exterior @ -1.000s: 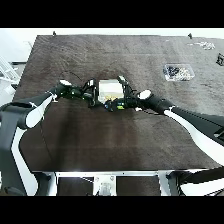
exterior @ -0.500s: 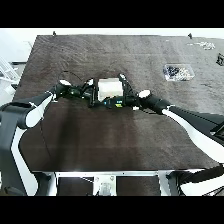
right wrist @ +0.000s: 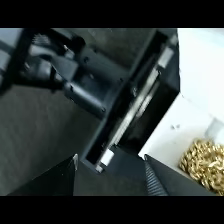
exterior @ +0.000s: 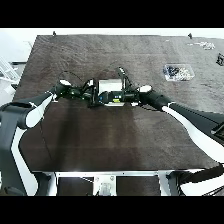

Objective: Fold the box and place the chain.

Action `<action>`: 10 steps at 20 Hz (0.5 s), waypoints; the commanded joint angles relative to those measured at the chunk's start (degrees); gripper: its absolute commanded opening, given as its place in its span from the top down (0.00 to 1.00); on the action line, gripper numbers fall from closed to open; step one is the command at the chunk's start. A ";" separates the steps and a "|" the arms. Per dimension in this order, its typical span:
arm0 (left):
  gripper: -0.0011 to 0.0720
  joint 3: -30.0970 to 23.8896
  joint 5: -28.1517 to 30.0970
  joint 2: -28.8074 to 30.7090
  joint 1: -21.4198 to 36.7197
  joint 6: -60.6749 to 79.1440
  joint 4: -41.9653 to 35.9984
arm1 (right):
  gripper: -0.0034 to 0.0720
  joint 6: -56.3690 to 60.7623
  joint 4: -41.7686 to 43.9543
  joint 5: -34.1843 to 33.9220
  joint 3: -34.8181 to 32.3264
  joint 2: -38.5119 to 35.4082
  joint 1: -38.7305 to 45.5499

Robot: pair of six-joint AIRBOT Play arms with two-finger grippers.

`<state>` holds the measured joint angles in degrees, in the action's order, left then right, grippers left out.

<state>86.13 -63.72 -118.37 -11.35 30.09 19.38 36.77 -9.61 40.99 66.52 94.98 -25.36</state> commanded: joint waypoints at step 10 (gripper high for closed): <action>0.24 0.00 0.20 0.04 0.02 -0.07 -0.13 | 0.67 -10.58 -2.91 18.23 10.51 -4.76 17.84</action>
<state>86.13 -63.61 -118.37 -11.38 30.04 19.27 28.03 -11.16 53.56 74.37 90.78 -13.10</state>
